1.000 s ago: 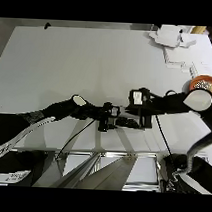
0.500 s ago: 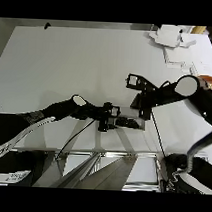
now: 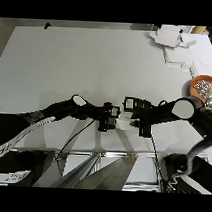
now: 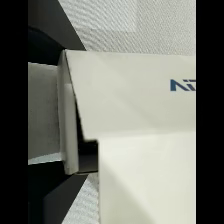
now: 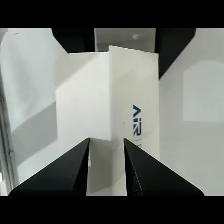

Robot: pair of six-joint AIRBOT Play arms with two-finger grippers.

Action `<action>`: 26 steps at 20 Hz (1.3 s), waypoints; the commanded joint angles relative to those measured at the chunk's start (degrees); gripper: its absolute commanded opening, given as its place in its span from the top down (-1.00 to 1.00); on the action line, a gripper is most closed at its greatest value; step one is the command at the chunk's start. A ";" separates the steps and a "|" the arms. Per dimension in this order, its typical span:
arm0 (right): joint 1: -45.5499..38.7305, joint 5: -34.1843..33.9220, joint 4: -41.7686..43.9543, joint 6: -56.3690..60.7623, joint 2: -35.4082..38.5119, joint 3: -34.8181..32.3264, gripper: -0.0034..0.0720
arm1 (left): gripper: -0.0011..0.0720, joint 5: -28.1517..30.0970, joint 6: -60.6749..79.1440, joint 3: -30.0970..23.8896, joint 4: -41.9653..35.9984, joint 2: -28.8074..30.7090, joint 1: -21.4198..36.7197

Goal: Fold the box and place the chain.

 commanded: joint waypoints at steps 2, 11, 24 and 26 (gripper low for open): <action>2.58 -2.75 -0.50 0.09 1.55 -1.79 0.20 | 0.04 0.00 0.00 0.02 0.02 0.02 -0.02; 2.58 -7.48 -6.27 0.13 1.53 -1.81 0.25 | 0.04 0.00 0.00 0.02 0.02 0.02 -0.04; 2.58 -10.23 -5.07 0.15 0.59 -5.99 0.49 | 0.04 0.00 0.00 0.02 0.02 0.02 -0.04; 2.58 -10.25 -3.43 0.11 0.59 -5.97 0.29 | 0.04 0.02 0.00 0.02 0.02 0.02 -0.02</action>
